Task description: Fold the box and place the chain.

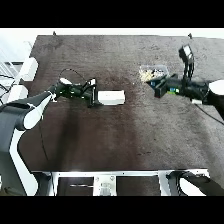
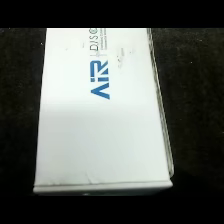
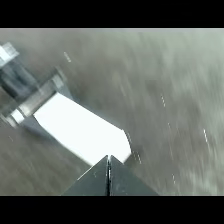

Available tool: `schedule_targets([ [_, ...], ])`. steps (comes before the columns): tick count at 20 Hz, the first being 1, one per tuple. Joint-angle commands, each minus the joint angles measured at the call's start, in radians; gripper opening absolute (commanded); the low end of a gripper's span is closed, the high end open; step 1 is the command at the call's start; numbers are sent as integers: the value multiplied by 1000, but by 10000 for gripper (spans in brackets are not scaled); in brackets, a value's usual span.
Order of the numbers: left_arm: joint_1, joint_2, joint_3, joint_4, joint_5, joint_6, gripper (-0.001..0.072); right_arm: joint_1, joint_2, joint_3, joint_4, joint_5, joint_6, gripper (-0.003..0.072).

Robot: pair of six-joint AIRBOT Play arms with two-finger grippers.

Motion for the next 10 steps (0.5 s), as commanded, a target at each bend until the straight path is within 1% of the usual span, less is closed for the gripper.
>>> schedule_targets([
  [1, 0, 0, 1, -12, -6, 0, 356, -35, 36, -138, 0, -76, -5, 5],
  [2, 0, 2, 1, -20, -2, -4, 295, -35, 36, -155, 0, -87, -5, 5],
  [3, 5, 8, 1, -14, -8, -31, 26, -35, 36, -164, 0, -86, -5, 5],
  [6, 40, 61, 2, -37, -15, -130, 15, -36, 37, -167, 0, -89, -5, 5],
  [7, 60, 95, 2, -40, 5, -179, 14, -37, 37, -167, 0, -89, -5, 5],
  [8, 82, 126, 0, -42, 34, -225, 12, -39, 37, -167, 1, -90, -4, 5],
  [10, 140, 189, -3, -45, 157, -348, 11, -39, 37, -167, 0, -93, -4, 5],
])
